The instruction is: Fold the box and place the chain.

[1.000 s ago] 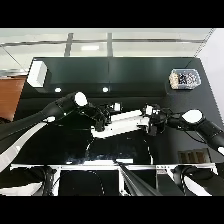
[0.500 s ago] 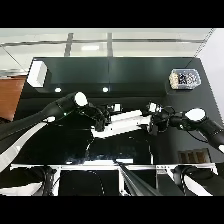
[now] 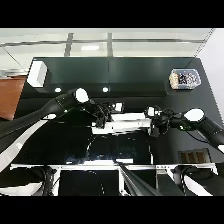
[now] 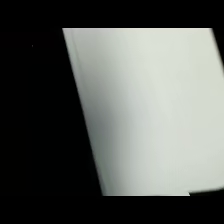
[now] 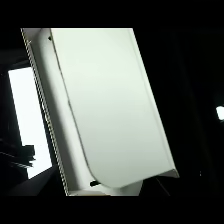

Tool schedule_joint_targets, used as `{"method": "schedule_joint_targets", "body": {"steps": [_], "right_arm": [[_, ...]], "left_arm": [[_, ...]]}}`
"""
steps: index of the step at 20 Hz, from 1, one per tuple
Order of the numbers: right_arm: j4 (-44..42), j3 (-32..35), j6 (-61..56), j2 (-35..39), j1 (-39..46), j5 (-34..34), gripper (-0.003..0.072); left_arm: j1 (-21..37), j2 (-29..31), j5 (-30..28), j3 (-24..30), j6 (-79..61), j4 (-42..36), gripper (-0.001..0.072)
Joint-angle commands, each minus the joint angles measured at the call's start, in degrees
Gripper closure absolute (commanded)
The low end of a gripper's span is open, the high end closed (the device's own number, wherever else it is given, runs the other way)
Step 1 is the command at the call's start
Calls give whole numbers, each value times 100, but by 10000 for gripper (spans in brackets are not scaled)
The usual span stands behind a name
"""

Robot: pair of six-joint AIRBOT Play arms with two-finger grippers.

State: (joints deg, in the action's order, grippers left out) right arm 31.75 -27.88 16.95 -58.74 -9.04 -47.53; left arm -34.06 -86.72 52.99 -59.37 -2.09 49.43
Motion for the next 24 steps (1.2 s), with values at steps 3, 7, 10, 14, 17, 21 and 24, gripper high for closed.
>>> {"method": "schedule_joint_targets", "body": {"steps": [3,7,10,14,17,21,24], "right_arm": [[2,-2,74,-4,-55,-129,41],[2,37,74,-177,-378,-122,42],[22,52,72,-310,-442,9,42],[201,55,59,-393,-442,-4,42],[280,55,-22,-433,-439,15,43],[282,55,-20,-540,-439,20,51],[282,55,-20,-667,-439,44,51]], "left_arm": [[-2,-111,111,-28,-52,4,682],[-2,-155,48,-28,-50,4,682],[-2,-157,0,-31,-46,0,682],[4,-157,-4,-31,0,0,682],[7,-157,-4,-31,68,2,683],[7,-157,-4,-31,101,2,682],[7,-157,0,-31,103,2,682]]}}
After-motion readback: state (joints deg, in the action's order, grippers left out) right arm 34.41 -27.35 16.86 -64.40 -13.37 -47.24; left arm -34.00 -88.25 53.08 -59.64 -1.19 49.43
